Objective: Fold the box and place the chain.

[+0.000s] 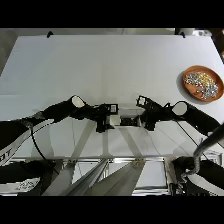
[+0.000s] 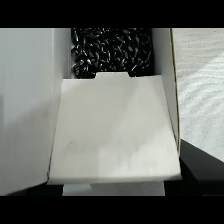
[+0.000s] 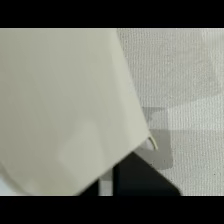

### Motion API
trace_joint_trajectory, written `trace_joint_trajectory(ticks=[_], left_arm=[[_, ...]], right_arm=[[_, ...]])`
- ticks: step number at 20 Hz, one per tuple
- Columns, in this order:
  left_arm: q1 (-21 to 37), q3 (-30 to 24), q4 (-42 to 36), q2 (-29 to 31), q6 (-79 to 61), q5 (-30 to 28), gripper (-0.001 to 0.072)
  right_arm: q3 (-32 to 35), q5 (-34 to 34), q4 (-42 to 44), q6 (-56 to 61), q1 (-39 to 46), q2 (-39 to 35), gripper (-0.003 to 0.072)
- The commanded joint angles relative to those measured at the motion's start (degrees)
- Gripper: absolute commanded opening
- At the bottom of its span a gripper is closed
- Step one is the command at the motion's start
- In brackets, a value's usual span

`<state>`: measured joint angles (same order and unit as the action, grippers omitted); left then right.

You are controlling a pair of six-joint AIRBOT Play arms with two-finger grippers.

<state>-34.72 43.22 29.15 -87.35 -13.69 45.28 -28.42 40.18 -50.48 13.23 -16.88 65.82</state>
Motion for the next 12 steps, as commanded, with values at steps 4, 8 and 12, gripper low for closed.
trace_joint_trajectory(ticks=[4, 8, 12], left_arm=[[0.0, 0.0, 0.0, 0.0, 0.0, 0.0, 0.0387], [0.0, 0.0, 0.0, 0.0, 0.0, 0.0, 0.0387], [0.0, 0.0, 0.0, 0.0, 0.0, 0.0, 0.0387]], right_arm=[[0.0, 2.3, -7.1, 11.7, 0.0, 0.1, 0.0014], [-0.3, 8.3, -11.3, 20.1, 0.0, -1.5, 0.0014], [-0.3, 10.3, -11.6, 27.6, 0.0, -10.1, 0.0013]])
